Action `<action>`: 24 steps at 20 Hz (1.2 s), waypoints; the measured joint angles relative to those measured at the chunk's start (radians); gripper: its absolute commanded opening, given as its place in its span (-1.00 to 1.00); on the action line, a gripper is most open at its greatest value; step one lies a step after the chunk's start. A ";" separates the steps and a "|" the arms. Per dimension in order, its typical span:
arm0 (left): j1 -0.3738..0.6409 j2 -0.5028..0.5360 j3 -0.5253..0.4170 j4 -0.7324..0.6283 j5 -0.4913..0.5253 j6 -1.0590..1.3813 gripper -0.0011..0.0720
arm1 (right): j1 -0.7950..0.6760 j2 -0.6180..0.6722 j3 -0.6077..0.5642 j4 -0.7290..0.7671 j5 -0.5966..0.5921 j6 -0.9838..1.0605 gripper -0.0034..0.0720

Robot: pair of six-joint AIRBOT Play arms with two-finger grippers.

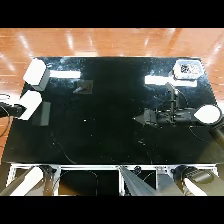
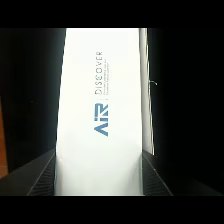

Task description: Fold the box and place the chain.

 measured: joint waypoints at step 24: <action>-0.040 -0.412 0.299 0.107 0.072 -0.067 -0.18 | 0.000 0.000 0.000 -0.003 -0.089 0.036 0.94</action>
